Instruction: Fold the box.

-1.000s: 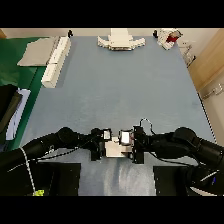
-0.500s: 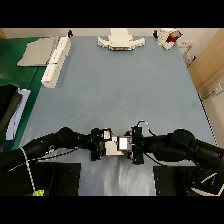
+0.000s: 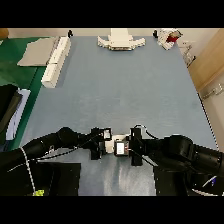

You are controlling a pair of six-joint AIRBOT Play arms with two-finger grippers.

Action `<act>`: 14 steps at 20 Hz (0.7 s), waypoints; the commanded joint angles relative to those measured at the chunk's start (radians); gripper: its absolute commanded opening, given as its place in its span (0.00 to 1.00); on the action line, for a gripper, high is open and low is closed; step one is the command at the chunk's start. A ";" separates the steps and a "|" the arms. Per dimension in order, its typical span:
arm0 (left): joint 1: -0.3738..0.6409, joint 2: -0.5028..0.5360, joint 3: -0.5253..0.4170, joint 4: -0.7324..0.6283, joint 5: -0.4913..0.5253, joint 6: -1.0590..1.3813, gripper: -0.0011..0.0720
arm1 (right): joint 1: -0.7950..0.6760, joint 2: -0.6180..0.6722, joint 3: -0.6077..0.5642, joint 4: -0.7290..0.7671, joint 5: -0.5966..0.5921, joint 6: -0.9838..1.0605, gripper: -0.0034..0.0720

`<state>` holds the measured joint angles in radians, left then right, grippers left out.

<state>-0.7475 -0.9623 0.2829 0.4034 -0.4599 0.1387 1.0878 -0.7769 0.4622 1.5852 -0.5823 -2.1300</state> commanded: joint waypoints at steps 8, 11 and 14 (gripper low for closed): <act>0.000 0.001 0.001 0.001 -0.003 0.001 0.74 | 0.005 0.051 0.000 -0.026 0.019 0.019 0.45; 0.000 0.001 0.001 0.001 -0.003 0.001 0.74 | 0.005 0.051 0.002 -0.038 0.034 0.019 0.45; 0.000 0.001 0.001 0.001 -0.003 0.001 0.74 | 0.005 0.051 0.002 -0.064 0.041 0.021 0.45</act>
<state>-0.7475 -0.9623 0.2829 0.4046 -0.4633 0.1390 1.0927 -0.7280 0.4633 1.5444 -0.5529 -2.1113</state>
